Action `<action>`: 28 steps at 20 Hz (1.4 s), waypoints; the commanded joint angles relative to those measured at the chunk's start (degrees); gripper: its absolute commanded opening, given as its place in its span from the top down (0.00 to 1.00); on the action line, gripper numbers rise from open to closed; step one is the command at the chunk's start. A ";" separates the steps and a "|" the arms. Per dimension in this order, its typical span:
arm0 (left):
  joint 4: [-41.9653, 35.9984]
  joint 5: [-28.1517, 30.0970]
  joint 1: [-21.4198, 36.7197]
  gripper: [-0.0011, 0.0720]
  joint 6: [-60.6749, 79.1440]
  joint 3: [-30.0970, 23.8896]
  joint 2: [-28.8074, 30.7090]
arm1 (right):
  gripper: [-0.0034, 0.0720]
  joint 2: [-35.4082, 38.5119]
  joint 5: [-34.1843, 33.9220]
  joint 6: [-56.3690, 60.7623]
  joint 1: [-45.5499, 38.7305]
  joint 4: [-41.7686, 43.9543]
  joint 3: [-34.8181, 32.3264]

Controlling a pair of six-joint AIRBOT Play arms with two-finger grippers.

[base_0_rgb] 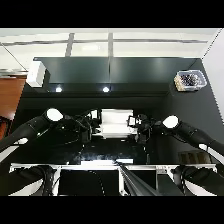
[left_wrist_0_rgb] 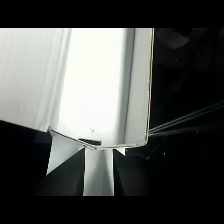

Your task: Fold the box and place the chain.

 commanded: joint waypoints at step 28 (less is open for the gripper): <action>-11.93 2.14 -2.64 0.50 4.81 0.83 -4.57 | 0.85 0.00 0.00 0.02 0.04 0.02 0.02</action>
